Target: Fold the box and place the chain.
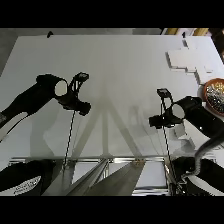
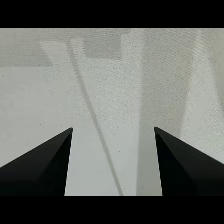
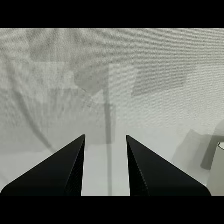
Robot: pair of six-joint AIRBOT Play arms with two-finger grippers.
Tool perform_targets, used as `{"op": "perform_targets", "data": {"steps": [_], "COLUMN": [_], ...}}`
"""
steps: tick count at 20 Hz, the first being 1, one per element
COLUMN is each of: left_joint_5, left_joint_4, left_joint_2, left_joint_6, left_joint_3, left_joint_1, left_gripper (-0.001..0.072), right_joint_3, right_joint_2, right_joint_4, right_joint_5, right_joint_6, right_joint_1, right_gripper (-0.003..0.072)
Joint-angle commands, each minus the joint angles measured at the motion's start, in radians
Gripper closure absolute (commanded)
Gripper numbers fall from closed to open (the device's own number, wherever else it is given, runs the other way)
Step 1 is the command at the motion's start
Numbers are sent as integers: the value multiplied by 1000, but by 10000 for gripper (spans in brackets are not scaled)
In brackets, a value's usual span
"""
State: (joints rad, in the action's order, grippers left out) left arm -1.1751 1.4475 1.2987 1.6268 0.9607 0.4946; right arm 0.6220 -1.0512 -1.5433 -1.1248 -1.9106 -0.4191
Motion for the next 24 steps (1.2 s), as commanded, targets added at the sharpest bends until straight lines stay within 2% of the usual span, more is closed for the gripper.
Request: {"op": "perform_targets", "data": {"steps": [1, 6, 9, 11, 13, 15, 17, 19, 20, 21, 22, 24], "left_joint_5": [0, 0, 0, 0, 0, 0, 0, 0, 0, 0, 0, 0], "left_joint_4": [0, 0, 0, 0, 0, 0, 0, 0, 0, 0, 0, 0], "left_joint_2": [0, 0, 1, 1, 1, 1, 1, 1, 1, 1, 1, 1], "left_joint_6": [0, 0, 0, 0, 0, 0, 0, 0, 0, 0, 0, 0], "left_joint_3": [0, 0, 0, 0, 0, 0, 0, 0, 0, 0, 0, 0], "left_joint_1": [0, 0, 0, 0, -1, 0, 0, 0, -1, 0, -1, 0], "left_gripper": [142, 142, 142, 142, 142, 142, 142, 142, 142, 142, 142, 142], "right_joint_3": [1, 1, 13, 88, 209, 337, 409, 416, 416, 416, 416, 417], "right_joint_2": [0, 0, -2, -10, -11, -11, -11, -16, -28, -51, -82, -154], "right_joint_4": [0, 7, 63, 5, -100, -155, -261, -333, -294, -245, -187, -139], "right_joint_5": [0, 0, 136, 22, -125, -215, -249, -208, -159, -124, -118, -126], "right_joint_6": [0, -1, -51, 34, 116, 248, 374, 453, 454, 476, 536, 627], "right_joint_1": [0, 0, 1, 49, 223, 481, 752, 998, 1116, 1214, 1286, 1386], "right_gripper": [425, 425, 444, 664, 667, 666, 663, 664, 614, 355, 224, 222]}}
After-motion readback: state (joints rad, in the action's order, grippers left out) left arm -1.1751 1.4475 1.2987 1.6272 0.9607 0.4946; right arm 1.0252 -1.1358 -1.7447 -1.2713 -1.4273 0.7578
